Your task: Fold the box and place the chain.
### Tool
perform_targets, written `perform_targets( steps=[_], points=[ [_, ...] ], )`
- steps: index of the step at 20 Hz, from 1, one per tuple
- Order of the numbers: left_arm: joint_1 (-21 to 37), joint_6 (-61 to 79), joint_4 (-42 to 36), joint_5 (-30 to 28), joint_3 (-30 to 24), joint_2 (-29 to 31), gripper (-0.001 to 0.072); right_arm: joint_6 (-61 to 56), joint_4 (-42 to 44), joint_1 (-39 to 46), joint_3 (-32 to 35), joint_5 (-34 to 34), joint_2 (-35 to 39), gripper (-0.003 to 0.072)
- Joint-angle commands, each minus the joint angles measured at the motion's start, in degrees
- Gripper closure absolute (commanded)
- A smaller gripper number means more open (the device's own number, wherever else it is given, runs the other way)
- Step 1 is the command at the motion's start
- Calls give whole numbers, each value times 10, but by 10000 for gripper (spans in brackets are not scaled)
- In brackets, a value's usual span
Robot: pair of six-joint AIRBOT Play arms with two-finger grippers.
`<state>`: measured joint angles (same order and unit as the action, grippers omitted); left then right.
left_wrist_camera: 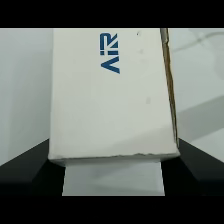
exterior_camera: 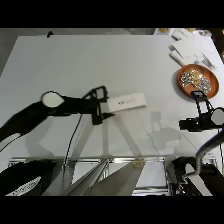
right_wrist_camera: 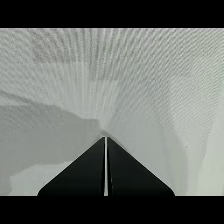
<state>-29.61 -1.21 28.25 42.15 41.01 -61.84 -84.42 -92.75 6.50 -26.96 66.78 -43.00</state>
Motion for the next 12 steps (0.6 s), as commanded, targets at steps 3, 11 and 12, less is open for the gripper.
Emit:
perform_targets(
  steps=[3, 11, 12],
  points=[
    [159, -409, 317, -8, 1, 213, 438, 0, 0, 0, 0, 0, 0, 673],
    [470, -633, 548, 83, -7, 289, 438, 0, 0, 0, 0, 0, 0, 673],
    [501, -633, 532, 90, -14, 273, 438, 0, 0, 0, 0, 0, 0, 673]
  ],
)
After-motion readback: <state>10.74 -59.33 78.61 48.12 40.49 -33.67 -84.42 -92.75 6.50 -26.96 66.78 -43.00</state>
